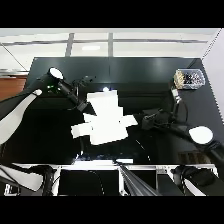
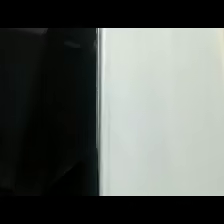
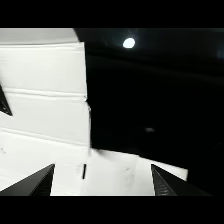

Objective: Fold the box and place the chain.

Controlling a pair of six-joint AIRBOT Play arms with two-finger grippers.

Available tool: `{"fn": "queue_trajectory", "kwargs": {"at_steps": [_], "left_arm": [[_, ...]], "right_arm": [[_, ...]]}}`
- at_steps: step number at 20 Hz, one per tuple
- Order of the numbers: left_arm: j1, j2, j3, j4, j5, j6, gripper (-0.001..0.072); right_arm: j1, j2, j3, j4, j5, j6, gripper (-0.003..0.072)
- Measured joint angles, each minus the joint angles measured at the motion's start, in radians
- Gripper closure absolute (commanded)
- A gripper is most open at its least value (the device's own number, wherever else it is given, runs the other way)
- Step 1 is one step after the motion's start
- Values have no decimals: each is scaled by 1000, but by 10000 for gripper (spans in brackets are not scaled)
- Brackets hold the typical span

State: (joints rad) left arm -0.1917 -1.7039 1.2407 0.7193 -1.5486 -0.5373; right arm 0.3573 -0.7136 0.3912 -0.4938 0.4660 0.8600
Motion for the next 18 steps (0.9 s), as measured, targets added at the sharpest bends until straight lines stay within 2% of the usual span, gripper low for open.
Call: {"fn": "queue_trajectory", "kwargs": {"at_steps": [4, 7, 10, 14, 18], "left_arm": [[-35, 194, -151, -6, 193, 113, 686], [-89, 275, -240, 5, 286, 328, 686], [-158, 291, -274, 46, 378, 441, 686], [-223, 260, -290, 68, 519, 497, 686], [-241, 220, -294, 77, 555, 488, 685]], "right_arm": [[-93, 0, 135, -276, 203, -45, -16], [-89, -7, 170, -428, 271, -166, -15], [-48, -40, 176, -499, 299, -301, -15], [43, -113, 169, -533, 306, -416, -15], [128, -190, 165, -534, 299, -460, -15]]}}
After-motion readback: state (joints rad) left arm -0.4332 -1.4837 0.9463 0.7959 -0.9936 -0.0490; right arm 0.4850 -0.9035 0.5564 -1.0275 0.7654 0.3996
